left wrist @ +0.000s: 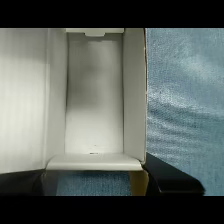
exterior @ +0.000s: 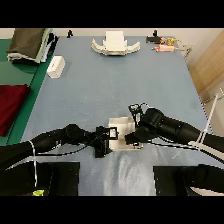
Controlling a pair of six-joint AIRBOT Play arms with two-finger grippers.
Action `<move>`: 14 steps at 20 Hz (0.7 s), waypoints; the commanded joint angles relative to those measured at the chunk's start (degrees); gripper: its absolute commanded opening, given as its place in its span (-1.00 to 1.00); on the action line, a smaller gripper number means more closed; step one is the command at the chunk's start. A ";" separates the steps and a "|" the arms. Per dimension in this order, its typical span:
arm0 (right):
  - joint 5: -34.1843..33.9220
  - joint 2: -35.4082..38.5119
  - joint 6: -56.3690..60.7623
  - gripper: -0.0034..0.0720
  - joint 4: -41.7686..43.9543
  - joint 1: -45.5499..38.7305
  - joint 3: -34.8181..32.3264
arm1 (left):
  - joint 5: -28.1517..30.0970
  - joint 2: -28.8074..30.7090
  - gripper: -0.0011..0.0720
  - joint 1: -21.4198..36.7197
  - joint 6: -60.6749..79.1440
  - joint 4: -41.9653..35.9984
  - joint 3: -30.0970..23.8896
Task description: Fold the box.
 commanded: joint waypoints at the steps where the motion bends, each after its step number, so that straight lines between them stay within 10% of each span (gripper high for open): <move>1: -0.61 -1.75 3.10 -0.49 -1.29 0.81 0.74 | 0.00 0.02 0.31 0.02 0.02 0.02 0.04; 3: -0.66 -1.84 3.08 -0.86 -1.57 0.81 0.74 | 0.00 0.02 0.30 0.02 0.02 0.02 0.04; 8: -1.22 -1.95 3.04 -0.90 -1.92 0.81 0.74 | 0.00 0.02 0.31 0.02 0.02 0.02 0.04; 9: -1.38 -1.95 3.04 -0.78 -1.92 0.81 0.74 | 0.00 0.02 0.31 0.02 0.02 0.02 0.04; 11: -2.29 -1.95 2.47 0.38 -1.53 0.81 0.74 | 0.00 0.02 0.31 0.02 0.02 0.02 0.04; 14: -3.06 -1.95 2.40 0.47 -1.46 0.81 0.74 | 0.00 0.02 0.31 0.02 0.02 0.00 0.04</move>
